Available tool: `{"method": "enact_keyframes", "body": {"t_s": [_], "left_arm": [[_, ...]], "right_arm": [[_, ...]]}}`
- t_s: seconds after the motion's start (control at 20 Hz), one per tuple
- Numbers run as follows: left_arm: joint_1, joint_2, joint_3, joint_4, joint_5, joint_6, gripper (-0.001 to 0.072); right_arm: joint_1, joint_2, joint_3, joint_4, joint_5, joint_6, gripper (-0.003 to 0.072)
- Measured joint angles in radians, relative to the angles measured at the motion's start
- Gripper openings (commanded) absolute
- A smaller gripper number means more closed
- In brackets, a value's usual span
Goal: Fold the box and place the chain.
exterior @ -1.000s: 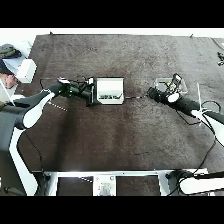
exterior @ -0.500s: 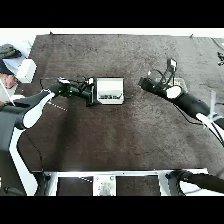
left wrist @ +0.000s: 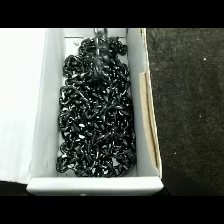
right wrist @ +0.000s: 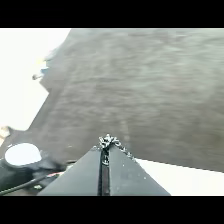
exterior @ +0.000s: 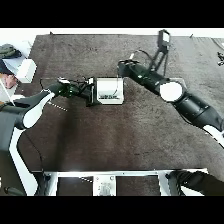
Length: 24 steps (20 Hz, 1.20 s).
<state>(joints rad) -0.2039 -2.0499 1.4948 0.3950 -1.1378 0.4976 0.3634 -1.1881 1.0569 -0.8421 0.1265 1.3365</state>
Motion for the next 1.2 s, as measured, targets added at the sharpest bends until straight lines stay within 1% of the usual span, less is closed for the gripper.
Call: {"method": "enact_keyframes", "body": {"t_s": [0.15, 0.35, 0.6, 0.65, 0.7, 0.75, 0.8, 0.85, 1.1, 1.15, 1.2], "left_arm": [[0.000, 0.000, 0.000, 0.000, 0.000, 0.000, 0.0285], [0.000, 0.000, 0.000, 0.000, 0.000, 0.000, 0.0285], [0.000, 0.000, 0.000, 0.000, 0.000, 0.000, 0.0285], [0.000, 0.000, 0.000, 0.000, 0.000, 0.000, 0.0285], [0.000, 0.000, 0.000, 0.000, 0.000, 0.000, 0.0285], [0.000, 0.000, 0.000, 0.000, 0.000, 0.000, 0.0285], [0.000, 0.000, 0.000, 0.000, 0.000, 0.000, 0.0285], [0.000, 0.000, 0.000, 0.000, 0.000, 0.000, 0.0285], [0.000, 0.000, 0.000, 0.000, 0.000, 0.000, 0.0285], [0.000, 0.000, 0.000, 0.000, 0.000, 0.000, 0.0285], [0.000, 0.000, 0.000, 0.000, 0.000, 0.000, 0.0285]], "right_arm": [[0.038, -0.058, 0.032, -0.004, -0.010, -0.001, -0.0013], [0.055, -0.127, 0.046, -0.031, -0.007, -0.002, -0.0014], [0.060, -0.163, 0.051, -0.174, -0.007, -0.002, -0.0013], [0.060, -0.166, 0.051, -0.199, -0.007, -0.002, 0.0145], [0.060, -0.167, 0.051, -0.219, -0.006, -0.002, 0.0479], [0.060, -0.168, 0.051, -0.234, -0.004, -0.002, 0.0381], [0.058, -0.169, 0.051, -0.251, -0.002, -0.004, 0.0239], [0.053, -0.169, 0.051, -0.254, 0.001, -0.003, 0.0229], [0.019, -0.153, 0.052, -0.310, -0.027, -0.007, 0.0225], [0.000, -0.149, 0.054, -0.319, -0.026, -0.008, 0.0120], [-0.023, -0.148, 0.056, -0.319, -0.014, -0.009, 0.0114]]}}
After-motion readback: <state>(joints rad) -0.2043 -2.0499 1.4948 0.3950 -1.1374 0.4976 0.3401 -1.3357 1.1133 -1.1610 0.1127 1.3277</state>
